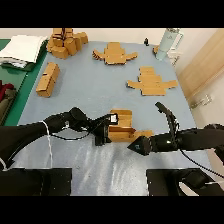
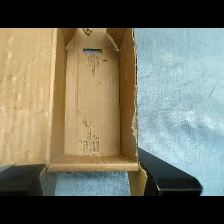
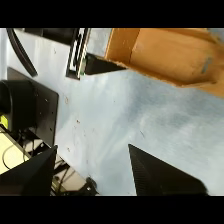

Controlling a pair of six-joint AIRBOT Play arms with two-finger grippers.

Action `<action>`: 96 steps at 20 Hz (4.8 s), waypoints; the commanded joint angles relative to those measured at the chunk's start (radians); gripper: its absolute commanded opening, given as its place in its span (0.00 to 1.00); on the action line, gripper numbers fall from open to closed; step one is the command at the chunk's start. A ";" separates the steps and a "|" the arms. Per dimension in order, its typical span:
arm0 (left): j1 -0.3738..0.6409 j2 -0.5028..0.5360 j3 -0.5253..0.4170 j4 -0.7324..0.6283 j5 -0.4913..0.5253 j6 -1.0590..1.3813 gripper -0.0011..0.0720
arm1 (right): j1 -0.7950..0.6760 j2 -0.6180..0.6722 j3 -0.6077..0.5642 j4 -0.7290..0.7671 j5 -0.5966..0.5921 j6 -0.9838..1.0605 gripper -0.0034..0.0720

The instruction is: Fold the box.

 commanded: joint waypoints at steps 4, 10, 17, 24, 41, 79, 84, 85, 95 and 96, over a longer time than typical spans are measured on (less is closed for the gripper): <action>0.000 0.000 0.001 0.000 0.000 0.000 0.69 | 0.001 0.000 0.000 0.001 0.111 0.142 0.98; 0.000 0.000 0.001 0.000 0.000 0.000 0.69 | 0.001 -0.098 0.000 0.023 0.209 0.191 0.20; 0.000 0.000 0.001 0.000 0.000 0.000 0.69 | 0.001 -0.359 0.079 0.025 0.320 0.028 0.05; 0.000 0.000 0.001 0.000 0.000 0.000 0.69 | -0.001 -0.639 0.311 -0.008 0.331 -0.095 0.05; 0.000 0.000 0.001 0.000 0.000 0.000 0.69 | 0.002 -0.840 0.301 -0.037 0.317 -0.173 0.05; 0.001 0.000 0.001 0.000 0.001 0.000 0.69 | 0.002 -0.412 0.030 -0.429 0.297 -1.210 0.85; 0.002 0.000 0.001 0.000 0.001 0.000 0.69 | 0.002 -0.442 0.030 -0.410 0.325 -1.221 0.82; 0.002 0.000 0.001 0.000 0.001 0.000 0.69 | 0.002 -0.442 0.030 -0.400 0.324 -1.221 0.82; 0.002 0.000 0.001 0.000 0.001 0.000 0.69 | 0.002 -0.442 0.029 -0.314 0.321 -1.263 0.25; 0.002 0.000 0.001 0.000 0.001 0.000 0.69 | 0.002 -0.442 0.029 -0.305 0.322 -1.263 0.25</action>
